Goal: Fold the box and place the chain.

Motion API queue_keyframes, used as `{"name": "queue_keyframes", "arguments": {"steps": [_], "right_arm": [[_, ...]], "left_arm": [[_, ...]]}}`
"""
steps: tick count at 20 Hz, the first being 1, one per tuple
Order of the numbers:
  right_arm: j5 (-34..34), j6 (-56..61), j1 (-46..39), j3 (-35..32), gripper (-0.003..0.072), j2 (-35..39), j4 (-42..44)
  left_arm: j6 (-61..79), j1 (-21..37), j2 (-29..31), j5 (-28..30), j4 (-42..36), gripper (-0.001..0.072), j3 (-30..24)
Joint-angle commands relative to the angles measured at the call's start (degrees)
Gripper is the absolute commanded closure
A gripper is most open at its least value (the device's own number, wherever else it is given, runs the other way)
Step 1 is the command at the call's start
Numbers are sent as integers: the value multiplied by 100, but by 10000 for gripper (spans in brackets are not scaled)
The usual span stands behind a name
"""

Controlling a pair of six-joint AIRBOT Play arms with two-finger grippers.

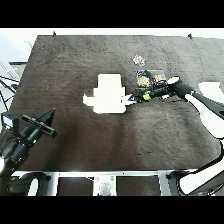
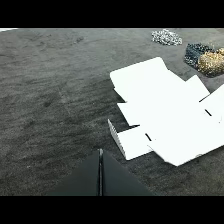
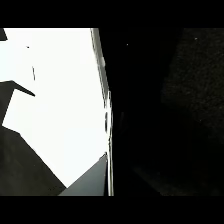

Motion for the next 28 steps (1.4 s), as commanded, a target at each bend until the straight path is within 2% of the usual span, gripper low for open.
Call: {"name": "queue_keyframes", "arguments": {"steps": [1, 2, 3, 4, 5, 7, 9, 11, 13, 15, 19, 21, 23, 28], "right_arm": [[-42, 4, 42, 33, 683, -22, -188], [-42, -31, 42, 33, 683, -20, -192], [-44, -28, 42, 33, 683, -20, -188], [-44, -24, 42, 33, 683, -20, -186], [-46, -24, 46, 33, 683, -20, -164], [-50, -26, 72, 33, 683, 2, -136], [-131, -24, 72, 31, 683, 46, -136], [-179, 0, 72, 33, 683, 59, -127], [-251, 37, 90, 31, 683, 59, -83], [-313, 42, 131, 28, 683, 59, -57], [-433, 79, 201, 11, 682, 59, -17], [-490, 11, 232, 7, 682, 59, -24], [-494, -96, 245, -4, 682, 61, -20], [-817, -251, 295, -138, 682, 195, -15]], "left_arm": [[-7, -2, 4, -2, -2, 606, 4], [-186, -2, 2, 101, -136, 141, 4], [-472, -2, -2, 426, -446, 5, 4], [-551, -2, -2, 636, -483, 18, 20], [-557, -2, -4, 769, -485, 105, 52], [-586, -2, -219, 861, -485, 113, 260], [-772, -2, -879, 938, -481, 113, 647], [-1233, -2, -1989, 935, -481, 113, 1226], [-1349, -2, -3294, 365, -461, 113, 2002], [-1351, -2, -4638, -525, -404, 112, 2909], [-1899, -4, -6752, -1978, 264, 112, 4710], [-2422, -35, -7549, -2503, 730, 113, 5600], [-2900, -94, -8131, -2763, 1309, 113, 6358], [-3591, -560, -8970, -2953, 2444, 112, 7600]]}}
